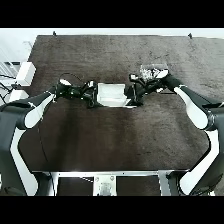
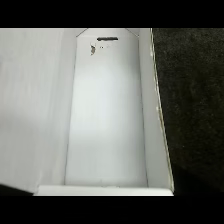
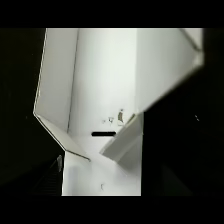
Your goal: Fold the box and place the chain.
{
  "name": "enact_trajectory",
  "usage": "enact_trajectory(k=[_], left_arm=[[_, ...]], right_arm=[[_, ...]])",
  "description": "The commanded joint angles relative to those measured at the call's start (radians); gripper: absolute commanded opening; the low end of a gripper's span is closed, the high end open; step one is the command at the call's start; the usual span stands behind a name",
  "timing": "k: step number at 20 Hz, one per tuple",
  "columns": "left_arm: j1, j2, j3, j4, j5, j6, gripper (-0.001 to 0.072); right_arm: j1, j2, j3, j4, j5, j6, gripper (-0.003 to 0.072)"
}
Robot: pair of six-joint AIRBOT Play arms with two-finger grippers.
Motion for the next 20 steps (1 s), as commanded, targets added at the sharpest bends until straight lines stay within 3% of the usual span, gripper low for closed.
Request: enact_trajectory(k=[1,4,5,6,7,9,12,15,20], left_arm=[[0.000,0.000,0.000,0.002,0.000,-0.001,0.0349],[0.000,0.000,0.000,0.002,0.002,0.000,0.0349],[0.000,0.000,0.000,0.002,0.003,0.000,0.0349],[0.000,0.000,0.000,0.002,0.003,0.000,0.0349],[0.000,0.000,0.000,0.002,0.003,0.000,0.0348],[0.000,0.000,0.000,0.002,0.006,0.000,0.0349],[0.000,0.000,0.000,0.002,0.011,0.000,0.0349],[0.000,0.000,0.000,0.002,0.011,-0.001,0.0348],[0.000,0.000,0.000,0.002,0.010,-0.001,0.0349]], right_arm=[[-0.056,0.056,0.001,-0.029,-0.002,0.067,0.0720],[-0.098,0.113,0.001,-0.024,0.003,0.131,0.0720],[-0.109,0.132,0.001,-0.006,0.026,0.146,0.0537],[-0.114,0.145,0.001,0.016,0.068,0.145,0.0135],[-0.117,0.148,0.001,0.062,0.121,0.146,0.0017],[-0.114,0.148,-0.019,0.173,0.208,0.146,0.0008],[-0.085,0.148,-0.082,0.320,0.205,0.137,0.0008],[-0.047,0.148,-0.138,0.409,0.082,0.134,0.0008],[0.042,0.148,-0.178,0.457,-0.219,0.179,0.0008]])
